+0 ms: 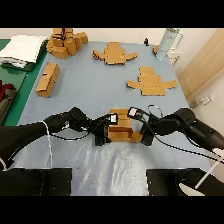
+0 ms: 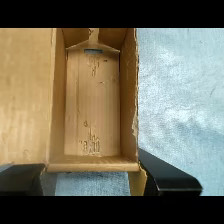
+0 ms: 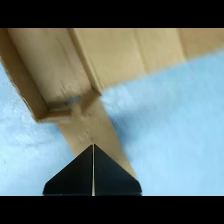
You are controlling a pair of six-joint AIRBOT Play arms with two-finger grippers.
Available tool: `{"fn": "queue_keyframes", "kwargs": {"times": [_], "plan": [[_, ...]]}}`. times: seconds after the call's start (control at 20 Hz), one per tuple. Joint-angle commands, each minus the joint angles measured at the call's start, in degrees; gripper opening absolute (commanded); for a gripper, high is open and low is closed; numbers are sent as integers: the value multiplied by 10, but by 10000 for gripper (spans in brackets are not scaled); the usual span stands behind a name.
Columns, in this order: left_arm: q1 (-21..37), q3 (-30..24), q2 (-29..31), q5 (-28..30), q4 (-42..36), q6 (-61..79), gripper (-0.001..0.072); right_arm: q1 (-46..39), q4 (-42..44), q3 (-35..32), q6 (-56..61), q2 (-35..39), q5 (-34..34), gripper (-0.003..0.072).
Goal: Fold the box.
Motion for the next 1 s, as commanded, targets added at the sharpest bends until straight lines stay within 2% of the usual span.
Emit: {"fn": "queue_keyframes", "kwargs": {"times": [0.0,0.15,0.25,0.4,0.5,0.65,0.75,0.95], "plan": [[0,0,0,0,0,0,490,-2,-162,11,244,60,-73,18],[0,0,0,0,0,0,490,-31,-302,10,493,77,-116,18],[0,0,0,0,0,0,490,-76,-301,-5,557,69,-113,6],[0,0,0,0,0,0,490,-148,-157,-35,546,18,-80,5],[0,0,0,0,0,0,490,-175,-36,-49,470,-32,-39,5],[0,0,0,0,0,0,490,-177,102,-49,372,-84,4,5],[0,0,0,0,0,0,490,-175,194,-49,314,-82,13,5],[0,0,0,0,0,0,490,-153,219,-49,306,-57,14,5]]}}
